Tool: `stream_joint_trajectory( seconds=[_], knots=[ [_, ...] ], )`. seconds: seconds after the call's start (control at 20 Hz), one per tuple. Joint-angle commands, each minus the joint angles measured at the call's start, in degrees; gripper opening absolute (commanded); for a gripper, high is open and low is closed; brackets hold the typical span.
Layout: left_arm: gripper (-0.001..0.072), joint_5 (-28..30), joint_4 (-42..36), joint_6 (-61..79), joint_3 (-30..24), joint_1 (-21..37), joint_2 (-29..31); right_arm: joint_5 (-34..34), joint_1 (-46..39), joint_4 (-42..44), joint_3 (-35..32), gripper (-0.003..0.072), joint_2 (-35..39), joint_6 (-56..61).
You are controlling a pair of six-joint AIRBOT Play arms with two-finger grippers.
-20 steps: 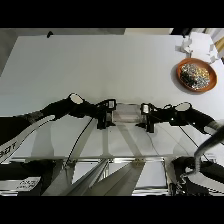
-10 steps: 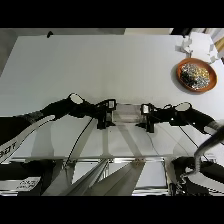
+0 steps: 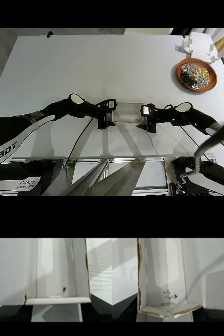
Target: Fold the box and place the chain.
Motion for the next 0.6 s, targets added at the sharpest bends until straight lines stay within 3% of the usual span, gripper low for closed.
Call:
stream_joint_trajectory(
  seconds=[0.0, 0.3, 0.45, 0.55],
  knots=[
    [0.0209, -0.2, 0.13, 0.0, -0.04, 0.0, 0.02, -0.11, -0.02, -9.27, 0.02, 0.0704, 4.72, 11.96],
    [0.0209, -0.2, 0.13, 0.0, -0.04, 0.0, 0.02, 7.3, -0.02, -29.33, 0.04, 0.0692, 17.25, 33.66],
    [0.0209, -0.2, 0.13, 0.0, -0.04, 0.0, 0.02, 11.85, 0.0, -29.27, 0.04, 0.0598, 25.88, 39.12],
    [0.0209, -0.2, 0.13, 0.0, -0.04, 0.0, 0.02, 13.03, 0.0, -24.5, 0.02, 0.0574, 30.38, 42.8]
  ],
)
